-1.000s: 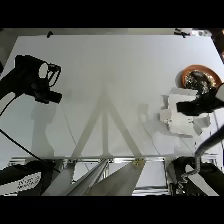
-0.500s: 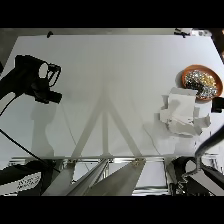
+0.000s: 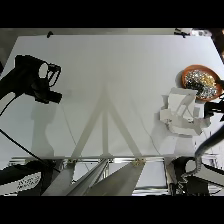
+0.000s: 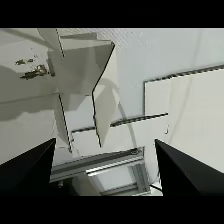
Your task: Fold the box and place the chain.
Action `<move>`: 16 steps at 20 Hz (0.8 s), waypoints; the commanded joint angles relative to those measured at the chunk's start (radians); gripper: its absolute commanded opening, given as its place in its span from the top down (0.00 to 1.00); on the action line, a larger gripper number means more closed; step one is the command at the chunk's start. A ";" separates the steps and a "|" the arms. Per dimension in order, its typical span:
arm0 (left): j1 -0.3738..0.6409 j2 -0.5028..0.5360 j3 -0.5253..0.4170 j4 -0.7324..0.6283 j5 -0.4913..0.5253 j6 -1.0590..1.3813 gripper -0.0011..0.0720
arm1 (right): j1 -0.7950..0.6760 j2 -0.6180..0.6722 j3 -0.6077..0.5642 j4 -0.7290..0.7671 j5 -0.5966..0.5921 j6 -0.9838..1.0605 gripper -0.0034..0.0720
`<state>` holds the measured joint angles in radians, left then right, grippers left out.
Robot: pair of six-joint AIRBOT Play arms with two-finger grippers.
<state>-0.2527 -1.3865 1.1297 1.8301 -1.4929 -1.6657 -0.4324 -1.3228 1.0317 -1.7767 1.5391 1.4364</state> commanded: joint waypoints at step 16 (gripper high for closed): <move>0.001 0.000 0.000 0.000 0.000 0.000 0.97 | 0.104 -0.097 -0.032 0.167 -0.090 -0.020 0.94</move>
<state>-0.2527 -1.3865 1.1297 1.8301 -1.4929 -1.6657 -0.3866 -1.4414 0.9993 -1.7176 1.4738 1.4837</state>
